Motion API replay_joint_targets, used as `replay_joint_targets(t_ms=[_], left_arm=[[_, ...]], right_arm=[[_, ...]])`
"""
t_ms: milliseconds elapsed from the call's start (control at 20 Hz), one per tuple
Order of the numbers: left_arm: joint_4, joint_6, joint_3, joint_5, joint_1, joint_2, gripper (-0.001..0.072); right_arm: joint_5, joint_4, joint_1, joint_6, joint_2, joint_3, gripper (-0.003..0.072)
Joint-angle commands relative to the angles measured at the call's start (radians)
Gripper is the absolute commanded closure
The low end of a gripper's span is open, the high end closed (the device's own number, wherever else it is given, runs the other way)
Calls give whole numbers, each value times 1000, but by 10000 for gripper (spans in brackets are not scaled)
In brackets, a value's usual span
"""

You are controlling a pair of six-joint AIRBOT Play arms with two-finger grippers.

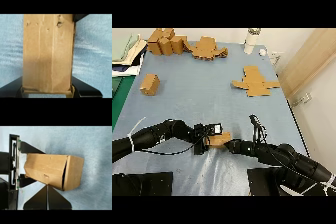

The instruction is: Fold the box.

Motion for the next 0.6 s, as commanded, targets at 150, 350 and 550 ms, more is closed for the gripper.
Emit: replay_joint_targets(t_ms=[150,350,550], left_arm=[[0,0,0,0,0,0,236],[0,0,0,0,0,0,236],[0,0,0,0,0,0,236]], right_arm=[[23,-14,0,1,-1,-1,686],[23,-17,0,0,-1,-1,686],[4,-17,0,0,-1,-1,686]])
